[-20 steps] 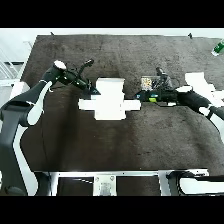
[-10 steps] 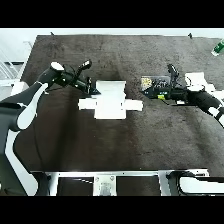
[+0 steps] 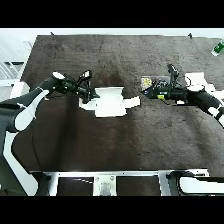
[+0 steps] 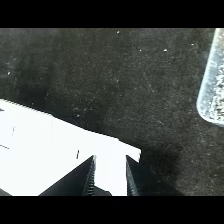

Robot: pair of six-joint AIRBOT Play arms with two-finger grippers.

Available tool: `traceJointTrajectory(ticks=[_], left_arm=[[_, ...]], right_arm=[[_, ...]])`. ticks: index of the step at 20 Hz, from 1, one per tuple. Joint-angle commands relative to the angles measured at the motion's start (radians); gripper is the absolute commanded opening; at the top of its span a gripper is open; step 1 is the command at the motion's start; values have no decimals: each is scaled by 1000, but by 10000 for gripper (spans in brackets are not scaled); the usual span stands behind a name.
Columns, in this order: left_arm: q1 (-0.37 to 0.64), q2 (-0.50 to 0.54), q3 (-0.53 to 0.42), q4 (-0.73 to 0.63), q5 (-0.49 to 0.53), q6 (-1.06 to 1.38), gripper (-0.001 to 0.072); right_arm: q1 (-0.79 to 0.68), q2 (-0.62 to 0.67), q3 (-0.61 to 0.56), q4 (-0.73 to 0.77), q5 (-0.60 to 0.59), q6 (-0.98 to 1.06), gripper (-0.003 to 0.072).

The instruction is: Fold the box and place the chain.

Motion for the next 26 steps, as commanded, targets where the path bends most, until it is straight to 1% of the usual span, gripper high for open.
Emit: traceJointTrajectory(ticks=[1,9,12,13,14,15,16,18,19,22,23,24,26], left_arm=[[0,-9,-10,-1,12,52,19],[0,-10,-10,2,19,78,21],[0,-10,-10,5,-22,78,21],[0,-10,-10,5,-31,78,21],[0,-10,-10,6,-32,78,21],[0,-10,-10,7,-36,78,21],[0,-10,-10,7,-39,78,21],[0,-10,-10,9,-40,78,21],[0,-10,-10,9,-39,77,22],[0,-10,-10,8,-37,77,22],[0,-10,-10,6,-37,77,22],[0,-10,-10,4,-37,77,22],[0,-10,-10,4,-38,77,22]], right_arm=[[4,1,0,11,0,0,235],[4,1,-2,10,0,0,235],[4,1,-1,10,0,0,236],[4,1,-1,10,0,0,252],[4,1,-1,10,0,-1,318],[4,1,-1,10,0,-1,344],[4,1,-1,10,0,0,344],[4,1,-1,10,-7,-1,421],[4,1,-1,10,-16,-1,434],[4,1,0,11,-15,-136,435],[4,3,0,12,-8,-173,450],[4,13,0,12,20,-230,523],[11,49,-1,11,100,-354,524]])
